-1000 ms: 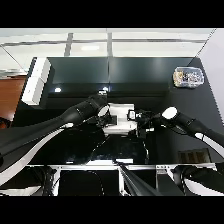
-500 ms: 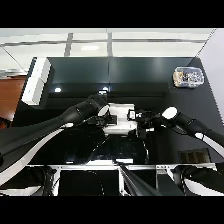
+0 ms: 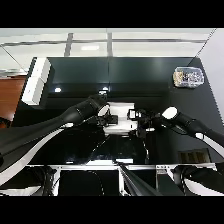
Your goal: Fold the box and place the chain.
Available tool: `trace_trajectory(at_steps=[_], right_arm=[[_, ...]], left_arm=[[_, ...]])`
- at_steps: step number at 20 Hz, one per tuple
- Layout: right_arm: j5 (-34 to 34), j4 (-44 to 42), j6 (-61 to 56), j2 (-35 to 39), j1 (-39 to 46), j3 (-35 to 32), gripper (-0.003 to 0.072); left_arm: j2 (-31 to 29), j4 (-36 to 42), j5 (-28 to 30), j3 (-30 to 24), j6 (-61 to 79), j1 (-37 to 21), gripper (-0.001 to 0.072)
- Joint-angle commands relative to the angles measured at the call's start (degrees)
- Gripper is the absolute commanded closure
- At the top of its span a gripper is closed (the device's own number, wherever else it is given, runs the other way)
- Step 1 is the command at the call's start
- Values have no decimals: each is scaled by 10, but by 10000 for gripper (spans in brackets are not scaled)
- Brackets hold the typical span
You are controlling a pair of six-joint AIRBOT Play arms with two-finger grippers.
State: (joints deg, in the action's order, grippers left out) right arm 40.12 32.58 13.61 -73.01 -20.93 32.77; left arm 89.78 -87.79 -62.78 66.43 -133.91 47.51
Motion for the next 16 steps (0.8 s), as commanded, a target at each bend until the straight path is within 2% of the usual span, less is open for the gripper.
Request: trace_trajectory(at_steps=[1, 5, 7, 11, 13, 14, 15, 16], right_arm=[[4, 33, -36, 31, 1, 0, -31], [62, 121, -96, 90, 19, 0, -25], [73, 147, -96, 95, 26, 0, -25], [64, 134, -72, 94, 26, 0, -19], [66, 120, -67, 94, 26, 0, 276], [71, 109, -67, 94, 26, 0, 386], [76, 99, -67, 94, 26, 0, 436], [77, 87, -67, 92, 26, 0, 439]], left_arm=[[0, 0, -3, 0, 0, 0, 683], [0, 0, -7, 0, 0, 0, 683], [0, 0, -8, 0, 0, 0, 682], [0, 0, -7, 0, 0, 0, 682], [0, 0, -7, 0, 0, 0, 683], [0, 0, -7, 0, 0, 0, 682], [0, 0, -7, 0, 0, 0, 682], [0, 0, -7, 0, 0, 0, 682]])
